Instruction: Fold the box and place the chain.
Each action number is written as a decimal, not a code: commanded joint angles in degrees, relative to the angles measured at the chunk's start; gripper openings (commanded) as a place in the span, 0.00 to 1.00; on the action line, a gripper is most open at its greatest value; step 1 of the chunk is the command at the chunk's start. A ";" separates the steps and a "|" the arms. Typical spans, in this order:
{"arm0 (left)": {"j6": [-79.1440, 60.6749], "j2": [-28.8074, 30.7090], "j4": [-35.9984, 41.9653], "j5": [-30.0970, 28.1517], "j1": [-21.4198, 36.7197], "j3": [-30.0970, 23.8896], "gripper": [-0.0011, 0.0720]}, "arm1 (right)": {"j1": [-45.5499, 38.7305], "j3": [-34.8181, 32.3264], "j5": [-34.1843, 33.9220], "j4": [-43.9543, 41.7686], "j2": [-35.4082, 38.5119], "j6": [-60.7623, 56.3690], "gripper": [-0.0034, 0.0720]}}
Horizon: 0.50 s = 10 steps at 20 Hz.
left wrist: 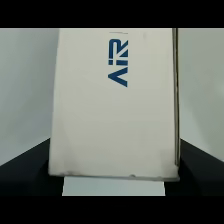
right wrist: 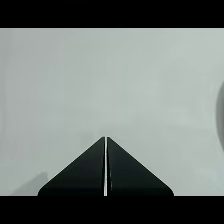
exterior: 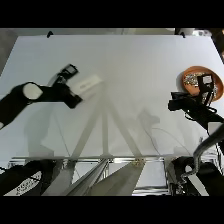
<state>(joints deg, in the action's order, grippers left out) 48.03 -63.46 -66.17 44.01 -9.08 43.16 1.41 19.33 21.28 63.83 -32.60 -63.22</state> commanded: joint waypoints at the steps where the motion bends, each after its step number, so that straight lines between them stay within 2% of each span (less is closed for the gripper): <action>1: 10.32 2.51 -6.73 4.79 14.99 0.00 0.02 | -2.25 0.07 -0.39 0.81 0.09 -1.44 0.07; 4: 12.35 1.07 -6.97 9.51 22.08 0.00 0.05 | -2.25 0.04 -0.39 0.81 0.09 -1.44 0.07; 6: 12.83 -0.02 -8.00 13.27 24.61 0.00 0.30 | -2.25 0.04 -0.37 0.81 0.09 -1.44 0.07; 8: 14.21 -1.07 -9.62 16.48 25.86 0.00 0.37 | -2.25 0.04 -0.39 0.81 0.09 -1.44 0.07; 9: 14.25 -1.49 -10.12 17.62 25.97 -0.02 0.58 | -2.25 0.07 -0.39 0.81 0.09 -1.44 0.07; 10: 14.78 -1.77 -11.19 18.69 25.92 -0.02 0.87 | -2.25 0.07 -0.37 0.81 0.09 -1.44 0.07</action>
<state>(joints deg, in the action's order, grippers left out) 60.69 -64.20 -74.63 57.80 14.81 43.16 -0.75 19.33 20.88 64.60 -32.56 -64.53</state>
